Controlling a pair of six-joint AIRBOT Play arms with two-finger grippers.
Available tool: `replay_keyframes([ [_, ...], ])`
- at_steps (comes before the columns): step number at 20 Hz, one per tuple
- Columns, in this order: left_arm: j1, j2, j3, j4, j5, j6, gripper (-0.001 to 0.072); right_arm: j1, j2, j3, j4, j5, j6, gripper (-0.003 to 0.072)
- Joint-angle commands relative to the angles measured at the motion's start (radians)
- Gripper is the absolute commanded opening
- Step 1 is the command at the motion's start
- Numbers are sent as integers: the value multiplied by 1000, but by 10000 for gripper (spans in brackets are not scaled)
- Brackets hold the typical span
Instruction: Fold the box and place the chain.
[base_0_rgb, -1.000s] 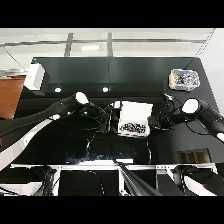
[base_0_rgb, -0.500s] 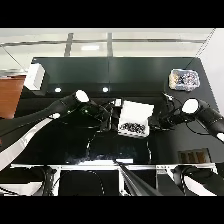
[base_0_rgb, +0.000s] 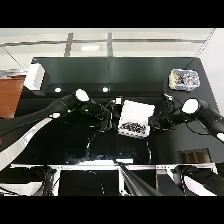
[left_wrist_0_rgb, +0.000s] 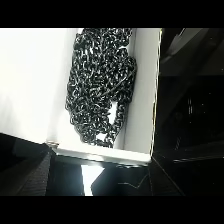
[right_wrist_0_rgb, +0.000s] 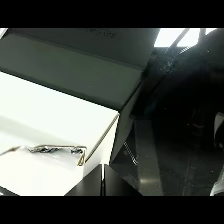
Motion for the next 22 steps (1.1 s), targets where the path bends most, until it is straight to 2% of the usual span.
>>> replay_keyframes([
  [1, 0, -2, 1, 17, 8, 0, 701, 0, 0, 0, 1, -1, 0, 11],
  [11, -35, -14, 1, -9, 50, 26, 701, 1, 0, 0, 1, -1, 0, 11],
  [22, 15, -14, 1, 11, -2, 27, 699, 1, 0, 0, 1, 0, 0, 11],
])
